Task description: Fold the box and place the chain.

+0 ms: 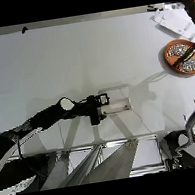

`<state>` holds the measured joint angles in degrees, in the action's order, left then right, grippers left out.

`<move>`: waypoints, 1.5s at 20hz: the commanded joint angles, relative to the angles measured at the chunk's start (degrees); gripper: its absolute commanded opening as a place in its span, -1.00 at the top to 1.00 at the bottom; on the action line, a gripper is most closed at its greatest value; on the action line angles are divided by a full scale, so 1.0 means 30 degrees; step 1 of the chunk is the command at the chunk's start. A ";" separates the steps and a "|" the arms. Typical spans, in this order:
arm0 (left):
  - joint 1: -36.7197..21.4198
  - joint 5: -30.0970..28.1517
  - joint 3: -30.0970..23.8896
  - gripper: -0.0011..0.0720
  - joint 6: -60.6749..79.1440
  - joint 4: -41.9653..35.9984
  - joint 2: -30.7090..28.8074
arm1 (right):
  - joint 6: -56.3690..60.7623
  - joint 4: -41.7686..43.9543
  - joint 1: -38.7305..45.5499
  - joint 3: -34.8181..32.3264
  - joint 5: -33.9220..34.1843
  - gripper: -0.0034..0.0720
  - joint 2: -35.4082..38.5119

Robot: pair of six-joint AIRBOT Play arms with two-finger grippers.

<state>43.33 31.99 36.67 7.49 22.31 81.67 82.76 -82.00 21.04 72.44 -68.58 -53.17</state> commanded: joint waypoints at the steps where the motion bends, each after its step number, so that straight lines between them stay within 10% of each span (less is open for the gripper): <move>1: -0.0007 -0.0007 0.0000 -0.10 0.0007 0.0007 -0.0015 | -0.1246 0.1821 -0.0007 -0.0007 -0.2346 0.89 0.2127; 14: -0.0007 -0.0007 0.0000 -0.10 0.0007 0.0007 -0.0015 | -0.1734 0.6076 -0.1982 -0.3621 -0.4889 0.89 0.7089; 19: -0.0007 -0.0007 0.0000 -0.10 0.0007 0.0000 -0.0015 | -0.1530 0.6783 -0.4393 -0.7453 -0.3563 0.89 0.8021; 30: -0.0007 -0.0007 0.0000 -0.10 0.0007 0.0007 -0.0015 | -0.1537 0.9508 -0.8276 -0.7803 -0.0051 0.89 0.8072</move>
